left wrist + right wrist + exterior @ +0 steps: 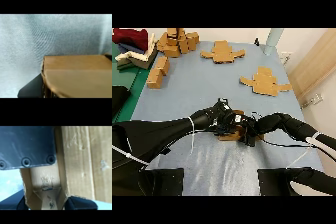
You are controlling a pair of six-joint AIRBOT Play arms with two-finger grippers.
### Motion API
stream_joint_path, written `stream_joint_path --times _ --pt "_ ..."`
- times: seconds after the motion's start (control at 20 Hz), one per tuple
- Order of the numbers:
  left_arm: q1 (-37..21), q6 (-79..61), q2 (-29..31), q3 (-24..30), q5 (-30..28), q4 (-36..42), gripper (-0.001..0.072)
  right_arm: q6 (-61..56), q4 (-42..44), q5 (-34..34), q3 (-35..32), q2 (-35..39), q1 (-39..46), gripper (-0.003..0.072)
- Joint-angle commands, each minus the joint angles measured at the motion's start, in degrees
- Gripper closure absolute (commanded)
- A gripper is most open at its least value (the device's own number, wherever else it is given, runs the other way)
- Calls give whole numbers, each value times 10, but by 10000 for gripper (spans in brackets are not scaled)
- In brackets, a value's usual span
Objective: Fold the box.
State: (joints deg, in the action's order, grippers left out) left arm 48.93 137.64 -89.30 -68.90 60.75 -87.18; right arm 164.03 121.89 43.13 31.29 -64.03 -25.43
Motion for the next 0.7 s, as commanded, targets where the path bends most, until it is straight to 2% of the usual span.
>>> stream_joint_path --times 0.0,0.25,0.3,0.35,0.4,0.65 --pt "0 17 0 -1 -11 1 699 1 0 0 0 0 0 175" --pt "0 12 0 -1 -11 1 688 1 0 0 0 0 0 176" --pt "0 12 0 -1 -10 1 426 1 0 0 0 0 0 176" --pt "0 13 0 -1 -10 1 193 1 0 0 0 0 0 176" --pt "0 15 0 -1 -10 1 166 1 0 0 0 0 0 176" --pt "0 14 0 -1 -8 -3 176 1 0 0 0 0 0 176"
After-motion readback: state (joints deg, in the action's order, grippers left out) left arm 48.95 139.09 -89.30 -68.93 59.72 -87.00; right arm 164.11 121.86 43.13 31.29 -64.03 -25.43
